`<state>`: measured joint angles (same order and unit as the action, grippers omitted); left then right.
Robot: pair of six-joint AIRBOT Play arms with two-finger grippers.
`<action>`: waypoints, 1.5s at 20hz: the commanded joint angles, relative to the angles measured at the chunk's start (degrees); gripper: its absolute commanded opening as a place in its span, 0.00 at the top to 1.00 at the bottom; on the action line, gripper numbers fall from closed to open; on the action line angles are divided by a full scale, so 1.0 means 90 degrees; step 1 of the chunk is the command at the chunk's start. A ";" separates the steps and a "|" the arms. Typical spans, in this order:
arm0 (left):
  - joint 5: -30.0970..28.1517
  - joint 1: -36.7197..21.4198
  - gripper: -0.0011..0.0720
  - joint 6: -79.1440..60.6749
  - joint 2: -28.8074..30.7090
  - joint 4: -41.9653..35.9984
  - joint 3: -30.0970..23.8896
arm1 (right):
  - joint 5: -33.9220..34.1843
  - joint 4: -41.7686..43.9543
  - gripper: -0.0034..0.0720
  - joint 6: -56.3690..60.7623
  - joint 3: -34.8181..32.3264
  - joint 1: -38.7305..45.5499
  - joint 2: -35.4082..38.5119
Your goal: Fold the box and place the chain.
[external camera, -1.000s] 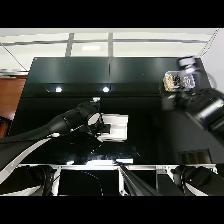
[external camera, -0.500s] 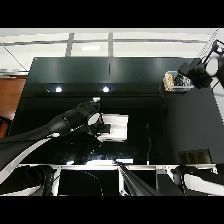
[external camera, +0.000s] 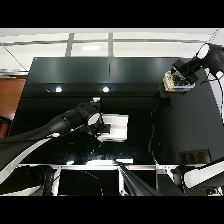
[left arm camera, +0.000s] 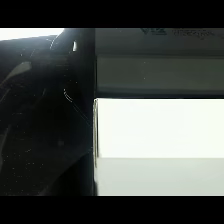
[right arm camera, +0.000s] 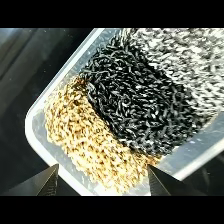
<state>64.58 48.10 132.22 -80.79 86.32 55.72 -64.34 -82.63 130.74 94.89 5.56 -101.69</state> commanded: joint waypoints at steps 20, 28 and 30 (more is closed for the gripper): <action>-0.0002 0.0002 0.95 -0.0002 -0.0056 0.0002 0.0000 | 0.0544 0.0828 0.93 -0.0648 0.0095 -0.0049 -0.0578; 0.0000 0.0002 0.95 -0.0002 -0.0056 -0.0002 0.0000 | 0.0299 0.0923 0.93 -0.2402 0.0097 0.0199 0.0821; 0.0000 0.0002 0.95 -0.0002 -0.0056 -0.0002 0.0000 | 0.0233 0.1324 0.93 -0.3058 0.0097 0.0274 0.1287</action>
<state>64.53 48.10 132.20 -81.25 86.30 55.75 -61.34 -74.08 111.66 95.72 7.22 -95.20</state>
